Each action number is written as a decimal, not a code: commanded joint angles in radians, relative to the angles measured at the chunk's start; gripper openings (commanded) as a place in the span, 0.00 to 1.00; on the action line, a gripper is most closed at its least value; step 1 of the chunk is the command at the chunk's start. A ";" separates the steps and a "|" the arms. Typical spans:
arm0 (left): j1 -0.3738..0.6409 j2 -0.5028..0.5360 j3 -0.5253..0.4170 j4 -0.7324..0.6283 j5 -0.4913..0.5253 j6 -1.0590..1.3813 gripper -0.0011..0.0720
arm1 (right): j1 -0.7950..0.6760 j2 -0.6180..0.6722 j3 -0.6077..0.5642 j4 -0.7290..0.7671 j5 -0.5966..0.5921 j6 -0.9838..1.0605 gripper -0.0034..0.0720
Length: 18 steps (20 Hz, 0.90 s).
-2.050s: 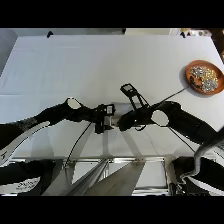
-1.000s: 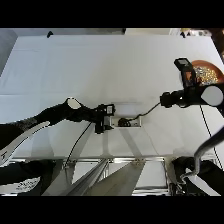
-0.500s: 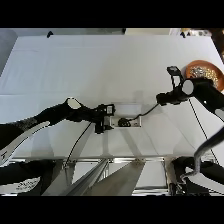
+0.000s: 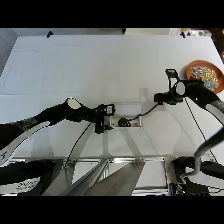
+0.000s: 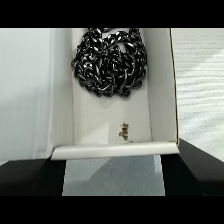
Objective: Fold the box and place the chain.
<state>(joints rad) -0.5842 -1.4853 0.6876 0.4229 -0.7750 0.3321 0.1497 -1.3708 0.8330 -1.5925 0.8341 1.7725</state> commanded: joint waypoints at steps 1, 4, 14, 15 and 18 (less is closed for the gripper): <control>0.001 0.001 0.000 0.000 0.000 0.000 0.39 | 0.001 -0.022 0.000 -0.005 -0.007 0.011 0.44; 0.001 0.001 0.000 0.000 0.000 0.000 0.39 | 0.001 -0.022 0.000 -0.005 0.005 0.011 0.40; 0.001 0.001 0.000 0.000 0.000 0.000 0.39 | 0.001 0.044 0.000 -0.087 0.156 -0.032 0.08; 0.001 0.001 0.000 0.000 0.000 0.000 0.39 | 0.001 0.065 0.000 -0.086 0.181 -0.056 0.08; 0.001 0.001 0.000 0.000 0.000 0.000 0.39 | 0.032 0.145 0.000 -0.077 0.278 -0.103 0.08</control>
